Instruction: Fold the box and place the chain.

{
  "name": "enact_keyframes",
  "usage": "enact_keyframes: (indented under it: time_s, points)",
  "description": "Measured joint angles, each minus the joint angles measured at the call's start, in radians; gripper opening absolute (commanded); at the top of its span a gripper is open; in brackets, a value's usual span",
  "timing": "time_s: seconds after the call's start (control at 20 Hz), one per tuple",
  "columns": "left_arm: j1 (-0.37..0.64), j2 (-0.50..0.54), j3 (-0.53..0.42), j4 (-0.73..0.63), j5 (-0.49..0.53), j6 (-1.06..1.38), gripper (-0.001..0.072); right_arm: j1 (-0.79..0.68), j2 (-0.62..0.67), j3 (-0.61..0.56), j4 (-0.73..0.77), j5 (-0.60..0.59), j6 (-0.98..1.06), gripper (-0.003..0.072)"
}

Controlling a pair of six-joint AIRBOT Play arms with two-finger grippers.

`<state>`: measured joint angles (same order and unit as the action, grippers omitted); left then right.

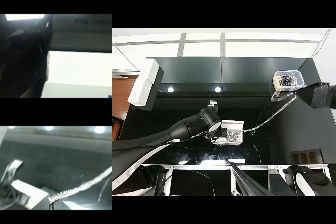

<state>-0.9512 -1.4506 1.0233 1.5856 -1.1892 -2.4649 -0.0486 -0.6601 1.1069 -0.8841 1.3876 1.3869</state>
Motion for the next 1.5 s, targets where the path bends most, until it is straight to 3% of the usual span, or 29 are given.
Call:
enact_keyframes:
  time_s: [0.2, 0.55, 0.95, 1.0, 1.05, 1.1, 1.3, 1.5]
  points:
    - [0.000, 0.000, 0.000, 0.000, 0.000, 0.000, 0.0028, 0.107, 0.025, -0.112, 0.079, 0.003, -0.002, 0.0014]
    - [0.000, 0.000, 0.000, 0.000, 0.000, 0.000, 0.0028, 0.384, 0.015, -0.349, 0.206, -0.233, 0.001, 0.0014]
    - [0.000, 0.000, 0.000, 0.000, 0.000, 0.000, 0.0029, 0.585, -0.146, -0.409, 0.248, -0.439, 0.004, 0.0024]
    - [0.000, 0.000, 0.000, 0.000, 0.000, 0.000, 0.0028, 0.596, -0.164, -0.411, 0.239, -0.447, 0.004, 0.0108]
    - [0.000, 0.000, 0.000, 0.000, 0.000, 0.000, 0.0028, 0.601, -0.179, -0.411, 0.235, -0.457, 0.004, 0.0363]
    - [0.000, 0.000, 0.000, 0.000, 0.000, 0.000, 0.0028, 0.599, -0.188, -0.411, 0.229, -0.461, 0.004, 0.0409]
    - [0.000, 0.000, 0.000, 0.000, 0.000, 0.000, 0.0028, 0.495, -0.169, -0.402, 0.199, -0.383, -0.040, 0.0406]
    - [0.000, 0.000, 0.000, 0.000, -0.001, 0.000, 0.0028, 0.335, -0.085, -0.436, -0.008, -0.278, -0.182, 0.0408]
